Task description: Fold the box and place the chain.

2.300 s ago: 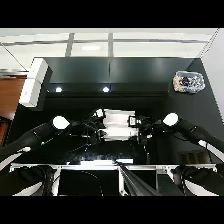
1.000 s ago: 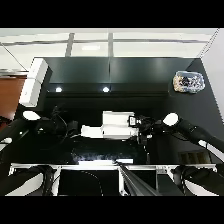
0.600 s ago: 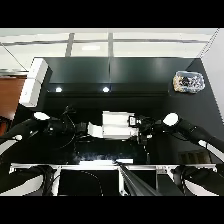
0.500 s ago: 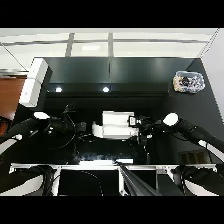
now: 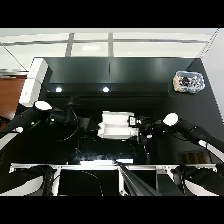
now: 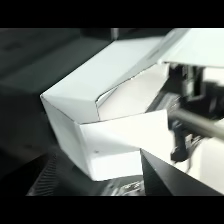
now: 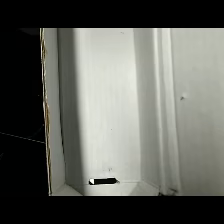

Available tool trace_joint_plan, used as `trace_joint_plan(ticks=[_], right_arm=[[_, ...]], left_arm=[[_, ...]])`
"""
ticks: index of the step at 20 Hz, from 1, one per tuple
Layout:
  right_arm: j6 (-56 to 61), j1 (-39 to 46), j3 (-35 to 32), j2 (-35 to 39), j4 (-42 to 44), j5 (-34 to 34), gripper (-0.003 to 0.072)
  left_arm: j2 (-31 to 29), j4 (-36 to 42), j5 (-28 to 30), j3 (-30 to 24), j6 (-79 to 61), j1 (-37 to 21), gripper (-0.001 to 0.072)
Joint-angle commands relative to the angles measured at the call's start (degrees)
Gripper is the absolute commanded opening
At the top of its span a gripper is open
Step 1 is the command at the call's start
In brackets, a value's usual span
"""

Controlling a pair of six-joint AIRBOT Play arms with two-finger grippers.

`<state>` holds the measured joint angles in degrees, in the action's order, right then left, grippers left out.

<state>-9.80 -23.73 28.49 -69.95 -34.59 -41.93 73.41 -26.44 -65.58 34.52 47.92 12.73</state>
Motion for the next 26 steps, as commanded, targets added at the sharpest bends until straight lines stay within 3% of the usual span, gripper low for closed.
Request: trace_joint_plan(ticks=[1, 5, 9, 14, 15, 22, 26], right_arm=[[0.0, 0.0, 0.0, 0.0, 0.0, 0.0, 0.0244], [0.0, 0.0, 0.0, 0.0, 0.0, 0.0, 0.0244], [0.0, 0.0, 0.0, 0.0, 0.0, 0.0, 0.0244], [0.0, 0.0, 0.0, 0.0, 0.0, 0.0, 0.0244], [0.0, 0.0, 0.0, 0.0, 0.0, 0.0, 0.0244], [0.0, 0.0, 0.0, 0.0, 0.0, 0.0, 0.0244], [0.0, 0.0, 0.0, 0.0, 0.0, 0.0, 0.0244]], left_arm=[[0.0, -9.3, 4.3, 4.1, 7.9, 6.2, 0.0576], [0.1, -14.1, 10.1, 7.8, 22.8, 13.5, 0.0577], [0.1, -20.9, 11.4, 10.8, 31.7, 18.0, 0.0575], [0.2, -31.6, 11.1, 12.9, 42.0, 22.2, 0.0562], [0.3, -32.7, 11.7, 13.0, 44.4, 22.8, 0.0536], [3.8, -40.3, 12.8, 16.2, 57.4, 28.7, 0.0535], [5.8, -50.7, 9.5, 18.9, 69.0, 31.9, 0.0534]])
